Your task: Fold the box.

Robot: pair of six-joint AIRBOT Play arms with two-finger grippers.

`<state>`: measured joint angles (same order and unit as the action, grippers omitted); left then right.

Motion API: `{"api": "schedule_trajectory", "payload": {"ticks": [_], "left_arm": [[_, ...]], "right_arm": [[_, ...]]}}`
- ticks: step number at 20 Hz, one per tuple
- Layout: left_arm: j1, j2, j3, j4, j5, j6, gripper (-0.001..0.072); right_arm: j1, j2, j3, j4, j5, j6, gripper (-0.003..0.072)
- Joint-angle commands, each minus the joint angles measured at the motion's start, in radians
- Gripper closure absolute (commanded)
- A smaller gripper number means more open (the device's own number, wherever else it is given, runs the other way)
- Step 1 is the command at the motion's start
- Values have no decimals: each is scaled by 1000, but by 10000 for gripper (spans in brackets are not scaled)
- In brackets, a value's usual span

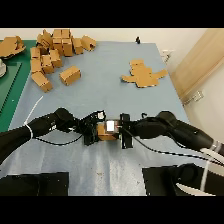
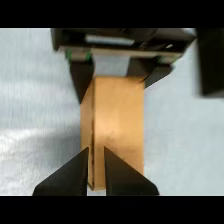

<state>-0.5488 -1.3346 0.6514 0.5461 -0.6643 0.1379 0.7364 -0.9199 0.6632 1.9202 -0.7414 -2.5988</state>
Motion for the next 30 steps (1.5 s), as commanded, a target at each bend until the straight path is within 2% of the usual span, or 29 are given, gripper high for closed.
{"api": "schedule_trajectory", "payload": {"ticks": [1, 3, 4, 5, 7, 8, 11, 15, 19, 25, 30], "left_arm": [[0, 0, 0, 0, 1, 0, 190], [0, 0, 0, 0, 1, 0, 190], [0, 0, 0, 0, 0, 0, 190], [0, 0, 0, 0, 1, 0, 190], [0, 0, 0, 0, 1, 0, 190], [0, 0, 0, 0, 0, 0, 190], [0, 0, 0, 0, 1, 0, 190], [0, 0, 0, 0, 1, 0, 190], [0, 0, 0, 0, 1, 0, 190], [0, 0, 0, 0, 0, 0, 190], [0, 0, 0, 0, 0, 0, 190]], "right_arm": [[0, 148, 1, -74, -43, 255, 512], [-7, 244, -2, -99, -108, 527, 524], [-10, 274, -3, -92, -138, 700, 570], [-10, 294, -10, -62, -151, 866, 682], [-10, 306, -38, 62, -131, 1131, 683], [-9, 302, -58, 137, -102, 1152, 685], [-9, 304, -185, 362, 100, 1179, 685], [64, 296, -405, 686, 484, 1194, 686], [166, 202, -413, 683, 734, 1294, 686], [188, 69, -365, 649, 805, 1326, 685], [199, 15, -330, 623, 800, 1326, 685]]}}
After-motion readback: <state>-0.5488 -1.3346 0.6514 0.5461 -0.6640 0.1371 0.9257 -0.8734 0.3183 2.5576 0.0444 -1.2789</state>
